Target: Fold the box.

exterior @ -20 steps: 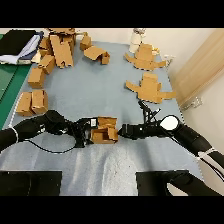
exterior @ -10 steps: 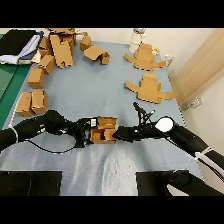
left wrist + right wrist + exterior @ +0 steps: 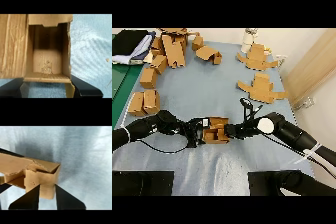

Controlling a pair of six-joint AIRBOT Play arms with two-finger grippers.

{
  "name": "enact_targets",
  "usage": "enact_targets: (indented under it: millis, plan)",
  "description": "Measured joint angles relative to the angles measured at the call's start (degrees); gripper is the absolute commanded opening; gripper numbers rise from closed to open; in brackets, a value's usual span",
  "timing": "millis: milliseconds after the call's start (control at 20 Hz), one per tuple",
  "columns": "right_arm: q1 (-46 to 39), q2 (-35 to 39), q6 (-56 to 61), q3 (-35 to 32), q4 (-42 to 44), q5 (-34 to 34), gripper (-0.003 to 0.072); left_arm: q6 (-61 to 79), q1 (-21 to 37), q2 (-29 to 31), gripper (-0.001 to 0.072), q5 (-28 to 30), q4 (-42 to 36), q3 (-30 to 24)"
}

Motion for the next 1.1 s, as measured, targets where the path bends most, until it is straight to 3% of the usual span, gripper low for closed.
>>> enact_targets:
  millis: [400,900,1000,1100]
  plan:
    - [7.63,-10.43,14.32,8.76,-10.82,6.71,0.0317,0.00,0.00,0.00,0.0592,0.02,0.00,0.00]
    - [9.25,-21.09,18.58,14.58,-12.61,12.66,0.0305,-0.02,0.00,0.00,0.0591,0.04,0.00,0.00]
    - [9.31,-21.99,18.95,14.75,-12.72,12.90,0.0118,0.00,0.00,0.00,0.0591,0.02,0.00,0.02]
    - [9.31,-22.45,19.45,14.88,-13.97,13.53,0.0004,-0.02,0.00,0.00,0.0591,0.00,-0.07,0.00]
